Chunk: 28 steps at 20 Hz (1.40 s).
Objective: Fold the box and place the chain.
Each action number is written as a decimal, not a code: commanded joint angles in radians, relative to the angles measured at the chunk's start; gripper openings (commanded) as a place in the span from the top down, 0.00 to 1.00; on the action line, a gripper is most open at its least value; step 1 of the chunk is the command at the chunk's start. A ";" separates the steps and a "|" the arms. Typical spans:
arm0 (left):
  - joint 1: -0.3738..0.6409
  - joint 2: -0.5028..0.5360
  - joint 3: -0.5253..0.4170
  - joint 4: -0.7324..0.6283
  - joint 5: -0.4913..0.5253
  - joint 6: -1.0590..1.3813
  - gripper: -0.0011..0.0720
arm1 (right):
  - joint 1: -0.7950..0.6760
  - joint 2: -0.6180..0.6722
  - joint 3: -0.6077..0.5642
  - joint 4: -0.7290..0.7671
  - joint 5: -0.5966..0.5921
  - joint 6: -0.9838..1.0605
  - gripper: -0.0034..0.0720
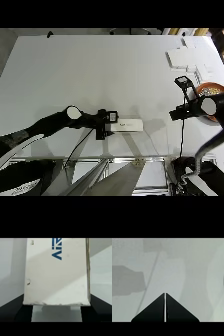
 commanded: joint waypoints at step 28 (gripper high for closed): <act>1.013 0.280 0.000 0.975 -0.349 -1.557 0.03 | -0.010 -0.001 -0.001 0.000 -0.002 0.003 0.94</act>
